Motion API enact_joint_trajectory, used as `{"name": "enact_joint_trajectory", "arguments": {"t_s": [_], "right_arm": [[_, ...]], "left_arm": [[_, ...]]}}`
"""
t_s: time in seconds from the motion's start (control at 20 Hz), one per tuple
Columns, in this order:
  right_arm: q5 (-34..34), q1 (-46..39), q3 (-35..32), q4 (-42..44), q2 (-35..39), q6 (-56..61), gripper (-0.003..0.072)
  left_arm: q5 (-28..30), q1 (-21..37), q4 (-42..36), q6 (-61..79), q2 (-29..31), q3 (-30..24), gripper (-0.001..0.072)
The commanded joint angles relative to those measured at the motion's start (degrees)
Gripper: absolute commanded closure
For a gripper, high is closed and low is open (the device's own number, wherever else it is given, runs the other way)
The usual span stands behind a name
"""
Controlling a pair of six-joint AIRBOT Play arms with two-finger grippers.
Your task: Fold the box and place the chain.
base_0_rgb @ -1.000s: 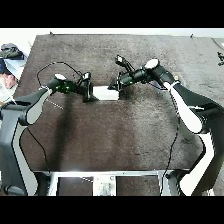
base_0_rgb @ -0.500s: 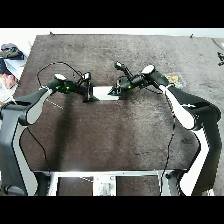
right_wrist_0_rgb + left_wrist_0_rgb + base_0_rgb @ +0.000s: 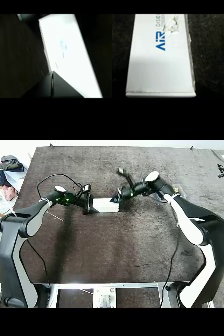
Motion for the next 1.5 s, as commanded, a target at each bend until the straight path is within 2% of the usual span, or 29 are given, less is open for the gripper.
{"name": "enact_joint_trajectory", "arguments": {"t_s": [0.0,0.15,0.25,0.35,0.5,0.6,0.8,0.95,1.1,1.45], "right_arm": [[1.77,0.07,0.02,6.25,8.28,3.15,0.0700],[-0.81,0.15,-5.68,6.19,20.39,6.14,0.0701],[-9.05,0.15,-16.63,4.31,31.95,7.04,0.0701],[-25.68,0.15,-33.09,2.93,46.60,7.52,0.0701],[-56.15,0.15,-60.04,4.76,70.14,8.15,0.0701],[-64.92,0.15,-73.29,6.54,83.87,8.13,0.0701],[-66.90,0.13,-88.06,4.48,104.50,8.09,0.0701],[-66.90,0.13,-93.66,-0.15,113.00,8.09,0.0701],[-66.93,0.13,-94.64,-4.52,114.62,8.09,0.0701],[-66.93,0.13,-94.62,-4.52,114.62,8.11,0.0701]], "left_arm": [[0.02,0.04,0.09,0.17,0.00,0.02,0.0345],[0.02,0.04,0.09,0.17,0.00,0.02,0.0345],[0.02,0.04,0.09,0.17,0.00,0.02,0.0345],[0.00,0.04,0.09,0.17,0.00,0.02,0.0345],[0.02,0.04,0.09,0.17,0.00,0.02,0.0345],[0.02,0.04,0.09,0.17,0.00,0.02,0.0345],[0.02,0.04,0.09,0.17,0.00,0.02,0.0345],[0.02,0.04,0.09,0.17,0.00,0.02,0.0345],[0.00,0.04,0.09,0.17,0.00,0.02,0.0345],[-0.04,0.04,0.09,0.17,0.00,0.02,0.0345]]}}
